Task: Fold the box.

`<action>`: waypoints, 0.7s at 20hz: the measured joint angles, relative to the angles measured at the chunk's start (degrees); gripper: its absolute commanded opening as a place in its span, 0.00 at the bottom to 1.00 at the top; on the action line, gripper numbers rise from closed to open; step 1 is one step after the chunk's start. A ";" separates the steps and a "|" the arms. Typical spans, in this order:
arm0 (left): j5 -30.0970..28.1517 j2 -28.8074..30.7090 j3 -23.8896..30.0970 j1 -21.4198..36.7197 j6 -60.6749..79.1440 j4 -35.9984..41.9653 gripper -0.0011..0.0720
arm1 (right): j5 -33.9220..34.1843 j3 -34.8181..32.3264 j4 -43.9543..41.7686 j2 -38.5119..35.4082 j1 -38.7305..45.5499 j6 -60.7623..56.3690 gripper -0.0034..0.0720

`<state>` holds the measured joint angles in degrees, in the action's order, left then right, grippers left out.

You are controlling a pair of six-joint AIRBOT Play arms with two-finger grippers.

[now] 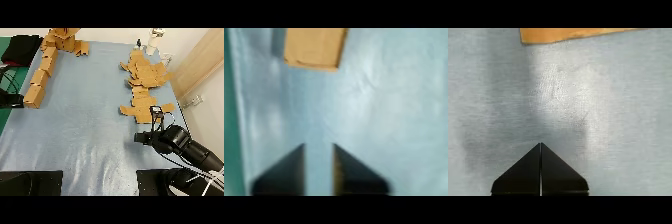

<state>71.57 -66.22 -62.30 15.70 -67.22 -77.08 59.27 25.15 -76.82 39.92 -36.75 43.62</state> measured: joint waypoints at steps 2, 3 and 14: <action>4.66 1.70 -0.17 -1.86 -0.66 5.42 0.03 | 0.00 0.74 -2.14 0.35 0.00 1.70 0.05; 6.01 2.27 -0.22 -3.87 -1.05 7.72 0.03 | -0.02 1.81 -3.26 1.03 0.09 2.73 0.05; -8.81 -3.48 -0.28 -38.93 -14.93 12.44 0.03 | 5.84 34.60 -14.97 32.44 3.43 22.18 0.05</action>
<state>62.76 -69.69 -62.59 -23.22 -82.15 -64.64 65.10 59.75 -91.79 72.36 -33.32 65.80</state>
